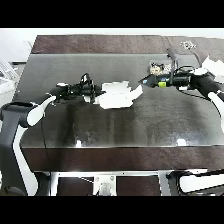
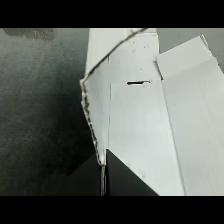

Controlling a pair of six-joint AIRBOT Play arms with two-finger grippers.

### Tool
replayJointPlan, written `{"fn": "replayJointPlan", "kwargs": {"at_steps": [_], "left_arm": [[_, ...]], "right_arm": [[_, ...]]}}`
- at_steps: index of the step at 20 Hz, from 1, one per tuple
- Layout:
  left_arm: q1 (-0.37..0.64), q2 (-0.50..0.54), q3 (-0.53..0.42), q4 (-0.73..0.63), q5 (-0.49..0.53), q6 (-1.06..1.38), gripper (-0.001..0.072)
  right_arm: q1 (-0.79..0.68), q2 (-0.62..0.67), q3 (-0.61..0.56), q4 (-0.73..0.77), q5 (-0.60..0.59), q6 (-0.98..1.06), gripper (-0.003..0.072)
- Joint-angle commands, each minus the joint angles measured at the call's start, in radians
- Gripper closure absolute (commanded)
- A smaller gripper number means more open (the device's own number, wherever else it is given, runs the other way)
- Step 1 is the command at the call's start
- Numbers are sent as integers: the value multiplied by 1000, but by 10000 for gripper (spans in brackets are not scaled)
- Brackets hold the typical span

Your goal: Fold the box and place the chain.

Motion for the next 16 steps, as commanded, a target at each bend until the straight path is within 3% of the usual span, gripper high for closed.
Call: {"fn": "replayJointPlan", "kwargs": {"at_steps": [1,4,16], "left_arm": [[2,0,0,4,-4,-11,688],[3,0,0,9,-13,-12,688],[3,2,0,52,-20,-18,688]], "right_arm": [[46,3,-63,-56,-23,7,672],[43,-34,-72,-113,-91,34,672],[-57,-103,-48,-148,-154,47,672]]}}
